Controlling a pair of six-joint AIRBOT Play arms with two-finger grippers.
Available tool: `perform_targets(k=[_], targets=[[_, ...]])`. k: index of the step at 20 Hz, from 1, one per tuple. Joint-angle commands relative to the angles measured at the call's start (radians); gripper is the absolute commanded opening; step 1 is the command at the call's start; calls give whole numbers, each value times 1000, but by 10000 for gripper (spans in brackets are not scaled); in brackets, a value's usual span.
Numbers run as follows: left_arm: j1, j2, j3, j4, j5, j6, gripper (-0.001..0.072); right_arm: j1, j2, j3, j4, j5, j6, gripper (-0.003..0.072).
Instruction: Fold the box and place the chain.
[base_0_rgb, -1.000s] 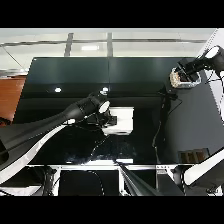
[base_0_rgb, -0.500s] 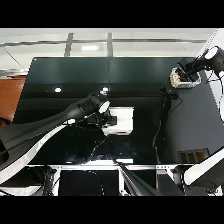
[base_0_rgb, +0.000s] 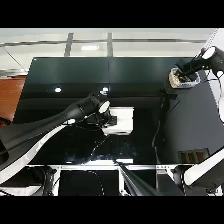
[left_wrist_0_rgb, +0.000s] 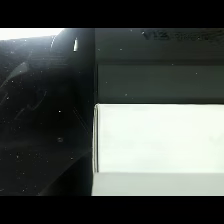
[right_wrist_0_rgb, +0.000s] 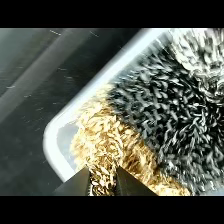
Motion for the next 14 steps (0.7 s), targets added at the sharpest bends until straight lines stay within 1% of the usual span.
perform_targets(k=[1, 9, 14], targets=[[0, 0, 0, 0, 0, 0, 28, -14, 98, 1, -3, 19, -104, 15], [0, 0, 0, 0, 0, 0, 28, -22, 447, 2, -2, 3, -266, 15], [0, 0, 0, 0, 0, 0, 28, -22, 650, 2, 2, -58, -314, 15]])
